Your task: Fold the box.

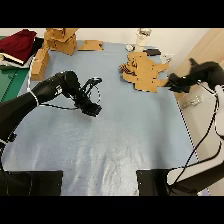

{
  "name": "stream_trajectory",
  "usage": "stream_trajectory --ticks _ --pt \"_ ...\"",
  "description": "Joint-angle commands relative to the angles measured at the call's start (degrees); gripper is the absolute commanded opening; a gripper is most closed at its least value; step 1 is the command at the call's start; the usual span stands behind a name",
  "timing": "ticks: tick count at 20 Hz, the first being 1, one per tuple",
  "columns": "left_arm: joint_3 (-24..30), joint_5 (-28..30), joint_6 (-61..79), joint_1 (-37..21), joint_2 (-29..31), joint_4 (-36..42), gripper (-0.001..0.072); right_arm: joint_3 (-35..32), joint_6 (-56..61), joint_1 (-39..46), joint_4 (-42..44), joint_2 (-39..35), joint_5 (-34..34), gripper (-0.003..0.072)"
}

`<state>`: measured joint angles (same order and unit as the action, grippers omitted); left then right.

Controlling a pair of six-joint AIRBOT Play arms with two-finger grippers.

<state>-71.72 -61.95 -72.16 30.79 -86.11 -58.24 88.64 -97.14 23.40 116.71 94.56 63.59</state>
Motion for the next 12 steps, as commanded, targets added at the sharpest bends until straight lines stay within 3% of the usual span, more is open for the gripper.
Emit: stream_trajectory --ticks 1,4,8,12 --pt "0.0 3.2 1.0 0.0 0.0 0.5 0.0011 8.5 -11.3 10.1 12.5 11.4 -3.4 0.0366" --pt "0.0 5.5 1.0 0.0 0.0 1.6 0.0011 17.7 -12.5 9.7 14.3 20.9 -3.1 0.0366" --pt "0.0 5.7 1.0 0.0 0.0 1.9 0.0011 26.8 -14.5 8.3 15.4 28.1 -3.6 0.0366" --pt "0.0 6.1 1.0 0.0 0.0 3.4 0.0011 28.5 -15.6 7.6 15.6 29.8 -5.6 0.0365"
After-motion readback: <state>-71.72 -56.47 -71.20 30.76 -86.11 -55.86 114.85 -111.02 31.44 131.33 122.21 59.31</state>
